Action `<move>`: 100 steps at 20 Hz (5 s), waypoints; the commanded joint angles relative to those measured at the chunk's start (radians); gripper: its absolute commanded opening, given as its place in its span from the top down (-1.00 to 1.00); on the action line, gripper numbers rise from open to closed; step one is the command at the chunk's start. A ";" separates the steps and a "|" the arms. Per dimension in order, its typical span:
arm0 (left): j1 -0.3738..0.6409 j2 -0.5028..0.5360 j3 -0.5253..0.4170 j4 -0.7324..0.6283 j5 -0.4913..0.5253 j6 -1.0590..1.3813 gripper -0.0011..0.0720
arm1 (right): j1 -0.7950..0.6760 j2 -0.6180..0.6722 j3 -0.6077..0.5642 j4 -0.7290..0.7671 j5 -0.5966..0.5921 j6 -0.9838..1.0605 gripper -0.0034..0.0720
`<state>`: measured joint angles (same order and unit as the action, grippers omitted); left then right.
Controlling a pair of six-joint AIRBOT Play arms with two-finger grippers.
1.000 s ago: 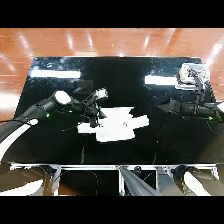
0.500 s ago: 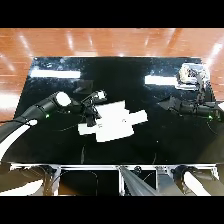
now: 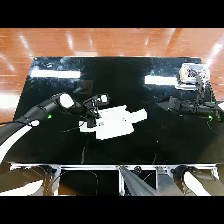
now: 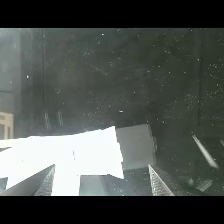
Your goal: Fold the box and place the chain.
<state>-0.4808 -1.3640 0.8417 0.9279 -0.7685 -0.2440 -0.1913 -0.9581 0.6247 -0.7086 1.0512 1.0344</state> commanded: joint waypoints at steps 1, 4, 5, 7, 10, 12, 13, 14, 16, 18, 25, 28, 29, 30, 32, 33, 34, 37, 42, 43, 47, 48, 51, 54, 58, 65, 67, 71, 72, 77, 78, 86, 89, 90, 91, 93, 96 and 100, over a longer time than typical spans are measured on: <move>-0.002 -0.001 0.034 -0.022 0.028 0.091 0.91 | 0.003 0.000 0.001 0.000 0.093 -0.156 -0.98; 0.003 -0.029 0.068 -0.029 0.017 0.147 0.92 | 0.052 0.000 0.000 -0.061 0.227 -0.348 -0.98; 0.002 -0.048 0.078 -0.029 -0.015 0.148 0.92 | 0.090 0.000 -0.002 -0.130 0.235 -0.383 -0.98; -0.001 -0.086 0.091 -0.029 -0.069 0.148 0.92 | 0.188 0.000 -0.014 -0.256 0.228 -0.440 -0.98; 0.000 -0.116 0.109 -0.043 -0.110 0.169 0.92 | 0.353 0.000 -0.033 -0.323 0.164 -0.542 -0.98; 0.000 -0.117 0.126 -0.042 -0.158 0.178 0.92 | 0.485 0.000 -0.033 -0.428 0.108 -0.602 -0.98; 0.000 -0.117 0.131 -0.042 -0.161 0.151 0.92 | 0.542 -0.002 -0.033 -0.460 0.073 -0.602 -0.98; -0.001 -0.118 0.132 -0.042 -0.158 0.136 0.92 | 0.582 -0.003 -0.035 -0.463 0.040 -0.602 -0.98; -0.001 -0.118 0.131 -0.042 -0.156 0.134 0.92 | 0.627 -0.004 -0.073 -0.460 -0.073 -0.617 -0.98; 0.000 -0.118 0.131 -0.042 -0.157 0.131 0.92 | 0.630 -0.004 -0.142 -0.418 -0.181 -0.705 -0.98; -0.001 -0.118 0.131 -0.039 -0.162 0.120 0.92 | 0.714 -0.021 -0.230 -0.130 -0.544 -1.044 -0.98; -0.001 -0.118 0.131 -0.039 -0.160 0.116 0.92 | 0.704 -0.021 -0.222 -0.161 -0.589 -1.063 -0.98; -0.001 -0.118 0.131 -0.039 -0.161 0.116 0.92 | 0.704 -0.021 -0.222 -0.167 -0.599 -1.073 -0.98; 0.000 -0.118 0.131 -0.038 -0.160 0.108 0.92 | 0.704 -0.021 -0.220 -0.163 -0.611 -1.073 -0.98; -0.001 -0.118 0.131 -0.038 -0.160 0.106 0.92 | 0.702 -0.009 -0.207 -0.167 -0.607 -1.072 -0.98; 0.000 -0.118 0.131 -0.037 -0.160 0.106 0.92 | 0.692 0.008 -0.198 -0.167 -0.596 -1.071 -0.98; 0.000 -0.118 0.131 -0.033 -0.160 0.105 0.92 | 0.672 0.035 -0.186 -0.167 -0.571 -1.060 -0.98; 0.000 -0.118 0.131 -0.027 -0.160 0.105 0.92 | 0.565 0.095 -0.155 -0.169 -0.546 -1.042 -0.98; 0.000 -0.118 0.131 -0.019 -0.152 0.105 0.92 | 0.454 0.065 -0.161 -0.031 -0.468 -1.256 -0.98; 0.000 -0.118 0.131 -0.012 -0.152 0.105 0.92 | 0.463 0.058 -0.161 0.039 -0.423 -1.328 -0.98; -0.001 -0.118 0.131 -0.012 -0.150 0.105 0.92 | 0.523 0.058 -0.165 0.103 -0.306 -1.427 -0.98; 0.000 -0.118 0.131 -0.012 -0.151 0.105 0.92 | 0.529 0.058 -0.173 0.105 -0.283 -1.426 -0.98; 0.000 -0.118 0.131 -0.012 -0.153 0.104 0.92 | 0.556 0.058 -0.198 0.109 -0.262 -1.411 -0.98; 0.000 -0.118 0.131 -0.013 -0.149 0.104 0.92 | 0.576 0.058 -0.229 0.102 -0.231 -1.329 -0.98; -0.001 -0.118 0.131 -0.012 -0.150 0.101 0.92 | 0.594 0.058 -0.289 0.019 -0.233 -1.307 -0.98; -0.001 -0.118 0.131 -0.013 -0.153 0.079 0.92 | 0.603 0.031 -0.327 0.066 -0.386 -1.384 -0.98; -0.001 -0.118 0.131 -0.013 -0.152 0.079 0.92 | 0.656 -0.017 -0.327 0.135 -0.438 -1.452 -0.98; -0.001 -0.118 0.130 -0.012 -0.153 0.079 0.92 | 0.761 -0.048 -0.326 0.261 -0.621 -1.489 -0.98; -0.001 -0.118 0.130 -0.012 -0.152 0.079 0.92 | 0.765 -0.048 -0.326 0.268 -0.629 -1.488 -0.98; -0.001 -0.118 0.130 -0.012 -0.161 0.079 0.92 | 0.765 -0.048 -0.308 0.271 -0.630 -1.487 -0.98; -0.001 -0.117 0.131 -0.011 -0.162 0.082 0.92 | 0.765 -0.048 -0.302 0.271 -0.630 -1.487 -0.98; -0.005 -0.108 0.134 0.050 -0.238 0.110 0.92 | 0.765 0.037 -0.284 0.271 -0.599 -1.345 -0.98; -0.009 -0.105 0.159 0.067 -0.272 0.111 0.92 | 0.765 0.053 -0.284 0.271 -0.581 -1.331 -0.98; -0.013 -0.105 0.163 0.067 -0.282 0.111 0.92 | 0.765 0.053 -0.284 0.270 -0.592 -1.332 -0.98; -0.016 -0.105 0.163 0.071 -0.287 0.111 0.92 | 0.765 0.053 -0.284 0.271 -0.605 -1.332 -0.98; -0.031 -0.105 0.163 0.092 -0.289 0.110 0.92 | 0.765 0.053 -0.284 0.271 -0.627 -1.331 -0.98; -0.038 -0.105 0.163 0.093 -0.288 0.109 0.92 | 0.765 0.053 -0.284 0.274 -0.640 -1.329 -0.98; -0.038 -0.105 0.163 0.093 -0.287 0.109 0.92 | 0.765 0.051 -0.285 0.410 -0.678 -1.330 -0.98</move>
<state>-0.5167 -1.4696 1.0035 1.0164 -1.0519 -0.1356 0.5724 -0.9070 0.3401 -0.3744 0.4000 -0.2958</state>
